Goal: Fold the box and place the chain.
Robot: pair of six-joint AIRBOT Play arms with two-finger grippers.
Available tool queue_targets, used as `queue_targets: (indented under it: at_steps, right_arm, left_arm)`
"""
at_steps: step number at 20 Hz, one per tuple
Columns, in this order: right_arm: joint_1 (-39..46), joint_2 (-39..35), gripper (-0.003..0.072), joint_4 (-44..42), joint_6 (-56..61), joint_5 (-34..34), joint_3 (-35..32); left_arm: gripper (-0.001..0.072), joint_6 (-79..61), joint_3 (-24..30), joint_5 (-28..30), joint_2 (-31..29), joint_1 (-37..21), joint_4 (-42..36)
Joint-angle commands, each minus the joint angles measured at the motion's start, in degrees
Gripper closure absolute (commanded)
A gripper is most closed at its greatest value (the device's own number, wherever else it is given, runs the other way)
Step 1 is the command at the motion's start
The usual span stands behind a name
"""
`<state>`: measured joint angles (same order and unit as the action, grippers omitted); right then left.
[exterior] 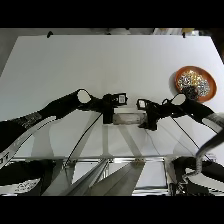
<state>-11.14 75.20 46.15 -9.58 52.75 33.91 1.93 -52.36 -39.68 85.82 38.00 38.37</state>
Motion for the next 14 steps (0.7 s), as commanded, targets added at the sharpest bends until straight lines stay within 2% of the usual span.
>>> queue_targets:
  at_steps: [1, 10, 14]
  right_arm:
    - [0.90, -0.02, 0.0000, -0.79, 0.70, 0.22, 0.00]
    - [0.90, -0.02, 0.0001, -7.43, -3.19, -1.22, -2.01]
    - [0.90, 0.07, 0.0032, -6.56, -3.43, -1.66, -2.05]
  left_arm:
    - [0.0700, 0.00, -0.02, 0.00, 0.00, -0.04, 0.02]
    - [0.0700, 0.00, -0.02, 0.00, 0.00, -0.04, 0.04]
    - [0.0700, -0.02, -0.02, 0.00, 0.00, -0.04, 0.04]
